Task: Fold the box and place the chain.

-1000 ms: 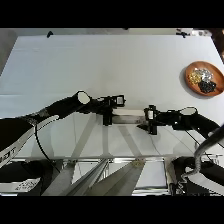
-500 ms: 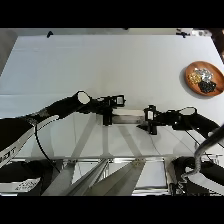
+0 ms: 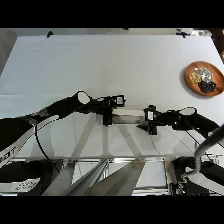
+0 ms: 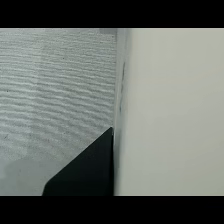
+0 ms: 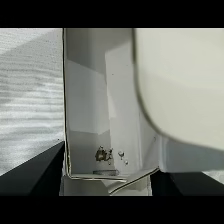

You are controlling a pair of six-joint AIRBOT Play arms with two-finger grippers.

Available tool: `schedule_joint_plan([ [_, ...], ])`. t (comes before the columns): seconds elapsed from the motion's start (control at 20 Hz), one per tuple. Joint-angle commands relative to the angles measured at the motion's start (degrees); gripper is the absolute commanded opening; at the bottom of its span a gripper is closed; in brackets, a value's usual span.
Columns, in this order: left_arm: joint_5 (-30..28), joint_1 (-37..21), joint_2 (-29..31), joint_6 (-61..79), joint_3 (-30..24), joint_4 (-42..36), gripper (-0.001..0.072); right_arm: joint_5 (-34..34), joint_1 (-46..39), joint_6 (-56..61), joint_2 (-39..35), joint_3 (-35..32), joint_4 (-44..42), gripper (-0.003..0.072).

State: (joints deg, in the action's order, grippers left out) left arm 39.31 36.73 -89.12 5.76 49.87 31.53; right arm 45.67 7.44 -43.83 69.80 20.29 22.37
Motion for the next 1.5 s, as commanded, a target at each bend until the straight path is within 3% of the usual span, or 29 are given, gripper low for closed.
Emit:
schedule_joint_plan([
  [0.0, 0.0, 0.0, 0.0, 0.0, 0.0, 0.0, 0.0013, 0.0, 0.0, 0.0, 0.0, 0.0, 0.2, 0.0466],
  [0.25, 0.0, 0.0, 0.0, 0.0, 0.0, 0.3, 0.0013, 0.0, 0.0, 0.0, 0.0, 0.0, 0.1, 0.0466],
  [0.4, -2.9, -0.7, 0.0, 0.0, 0.2, 0.8, 0.0013, 0.0, 0.0, 0.0, 0.0, 0.0, 0.1, 0.0466],
  [1.2, -1.8, -0.6, 0.2, 0.0, 0.2, -1.4, 0.0015, 0.0, 0.0, 0.0, 0.0, 0.0, 0.0, 0.0466],
  [1.25, -1.7, -0.6, 0.2, 0.0, 0.2, -1.5, 0.0054, 0.0, 0.0, 0.0, 0.0, 0.0, 0.0, 0.0466],
  [1.35, -1.2, -0.6, 0.2, 0.0, 0.2, -1.5, 0.0448, 0.0, 0.0, 0.0, 0.0, 0.0, 0.0, 0.0466],
  [1.4, -0.2, -0.6, 0.3, -0.1, 0.2, -1.5, 0.0578, 0.0, 0.0, 0.0, 0.0, 0.0, 0.0, 0.0466],
  [1.45, 1.0, -0.6, 0.7, -0.1, 0.2, -1.4, 0.058, 0.0, 0.0, 0.0, 0.0, 0.0, 0.0, 0.0466],
])
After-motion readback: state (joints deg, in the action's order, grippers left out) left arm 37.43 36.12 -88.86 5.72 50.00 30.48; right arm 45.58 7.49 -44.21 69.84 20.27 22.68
